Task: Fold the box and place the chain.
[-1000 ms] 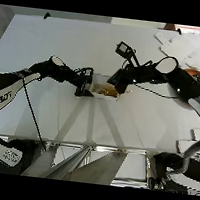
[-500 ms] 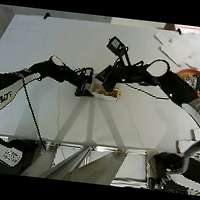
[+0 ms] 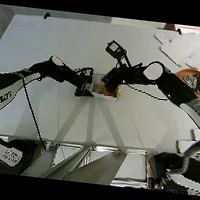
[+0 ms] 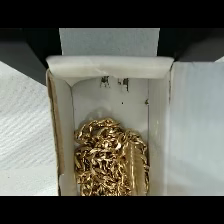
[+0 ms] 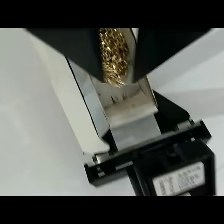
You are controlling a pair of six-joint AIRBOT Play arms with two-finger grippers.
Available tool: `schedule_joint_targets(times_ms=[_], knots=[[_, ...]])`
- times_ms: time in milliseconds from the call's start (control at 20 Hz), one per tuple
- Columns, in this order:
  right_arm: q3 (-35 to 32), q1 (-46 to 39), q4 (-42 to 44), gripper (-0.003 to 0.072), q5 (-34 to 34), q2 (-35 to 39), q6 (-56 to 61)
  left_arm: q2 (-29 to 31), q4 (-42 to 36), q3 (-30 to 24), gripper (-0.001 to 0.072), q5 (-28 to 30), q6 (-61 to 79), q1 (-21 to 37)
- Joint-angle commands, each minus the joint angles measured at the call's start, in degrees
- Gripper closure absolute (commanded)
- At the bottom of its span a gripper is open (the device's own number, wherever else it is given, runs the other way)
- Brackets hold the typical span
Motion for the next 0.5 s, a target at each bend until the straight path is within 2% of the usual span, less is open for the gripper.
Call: schedule_joint_targets(times_ms=[0,200,300,450], knots=[[0.0,0.1,-5.1,0.0361,1.9,0.1,3.8,0.0,0.0,0.0,0.0333,0.0,0.0,0.0],[0.0,-1.8,-5.7,0.0364,6.8,2.6,-2.5,0.0,0.0,0.0,0.0333,0.0,0.0,0.0],[0.0,-5.0,-5.1,0.0364,12.9,4.9,-8.2,0.0,0.0,0.0,0.0333,0.0,0.0,0.0],[-0.1,-14.2,-4.2,0.0363,23.2,5.6,-15.8,0.0,0.0,0.0,0.0333,0.0,0.0,0.0]])
